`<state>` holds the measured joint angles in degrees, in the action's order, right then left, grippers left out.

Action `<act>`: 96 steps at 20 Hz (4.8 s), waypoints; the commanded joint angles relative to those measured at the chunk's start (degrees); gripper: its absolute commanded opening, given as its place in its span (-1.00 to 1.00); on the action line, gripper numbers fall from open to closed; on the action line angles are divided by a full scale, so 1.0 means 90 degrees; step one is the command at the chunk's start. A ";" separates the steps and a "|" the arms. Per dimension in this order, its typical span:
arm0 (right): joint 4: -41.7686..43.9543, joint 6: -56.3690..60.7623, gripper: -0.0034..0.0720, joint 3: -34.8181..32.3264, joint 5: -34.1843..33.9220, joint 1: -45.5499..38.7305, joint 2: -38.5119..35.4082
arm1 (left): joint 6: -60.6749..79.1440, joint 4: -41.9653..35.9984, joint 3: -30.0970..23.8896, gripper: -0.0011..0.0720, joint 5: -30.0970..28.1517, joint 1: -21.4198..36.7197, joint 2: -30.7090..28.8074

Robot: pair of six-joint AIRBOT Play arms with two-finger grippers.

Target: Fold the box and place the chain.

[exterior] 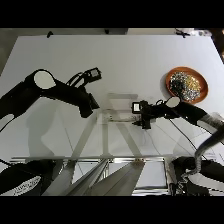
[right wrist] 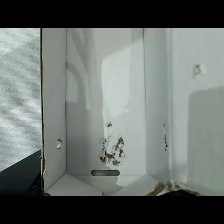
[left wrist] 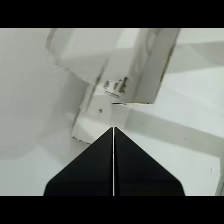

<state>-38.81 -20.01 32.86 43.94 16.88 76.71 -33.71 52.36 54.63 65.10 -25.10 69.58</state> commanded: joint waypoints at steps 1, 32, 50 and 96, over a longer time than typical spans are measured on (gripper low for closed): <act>0.0002 0.0002 -0.02 -0.0002 0.0002 0.0002 -0.0002 | 0.0447 0.0102 -0.0090 -0.96 -0.0027 -0.0410 0.0034; 0.0002 0.0002 -0.02 -0.0002 0.0002 0.0002 -0.0005 | 0.1780 0.1528 -0.0102 -0.17 -0.1999 -0.1093 0.1455; 0.0002 0.0002 -0.02 -0.0002 0.0000 0.0002 -0.0005 | 0.2183 0.1234 -0.0102 -0.25 -0.1455 -0.1401 0.1472; 0.0002 0.0002 -0.02 -0.0002 0.0000 0.0002 -0.0005 | -0.2854 0.2069 -0.0221 -0.96 0.0051 -0.0027 -0.0675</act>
<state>-38.81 -19.99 32.86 43.94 16.88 76.71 -47.68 69.08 53.36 59.96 -31.33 65.34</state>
